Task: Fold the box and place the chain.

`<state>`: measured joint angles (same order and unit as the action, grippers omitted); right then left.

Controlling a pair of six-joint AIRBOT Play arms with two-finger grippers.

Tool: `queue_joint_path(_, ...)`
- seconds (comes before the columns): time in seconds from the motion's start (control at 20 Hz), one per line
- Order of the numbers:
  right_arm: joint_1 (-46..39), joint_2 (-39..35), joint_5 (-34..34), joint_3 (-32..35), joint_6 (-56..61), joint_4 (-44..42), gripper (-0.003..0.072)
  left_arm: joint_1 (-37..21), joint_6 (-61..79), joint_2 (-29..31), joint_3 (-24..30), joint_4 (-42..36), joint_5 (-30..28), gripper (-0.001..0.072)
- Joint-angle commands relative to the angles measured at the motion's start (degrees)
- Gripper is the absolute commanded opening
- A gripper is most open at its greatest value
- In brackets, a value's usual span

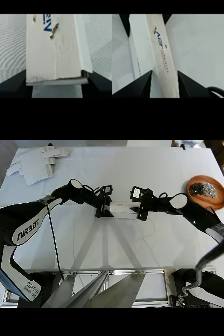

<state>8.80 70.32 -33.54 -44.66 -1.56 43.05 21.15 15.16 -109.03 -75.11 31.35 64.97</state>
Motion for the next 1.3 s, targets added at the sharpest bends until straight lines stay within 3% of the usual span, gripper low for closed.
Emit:
queue_joint_path(0.0, 0.1, -0.1, 0.0, 0.0, 0.0, 0.0, 0.031, 0.0, 0.0, 0.0, 0.0, 0.0, 0.0, 0.0393)
queue_joint_path(0.5, 0.1, 0.3, 1.7, 0.0, -0.5, 0.1, 0.0215, 0.0, 0.0, 0.0, 0.0, 0.0, 0.0, 0.0393)
queue_joint_path(0.95, 2.6, 3.1, -3.5, 0.0, 0.0, 0.0, 0.0225, 0.0, 0.0, 0.0, 0.0, 0.0, 0.0, 0.0393)
queue_joint_path(1.25, 2.9, 3.1, -6.6, 0.0, 0.0, 0.0, 0.0316, 0.0, 0.0, 0.0, 0.0, 0.0, 0.0, 0.0393)
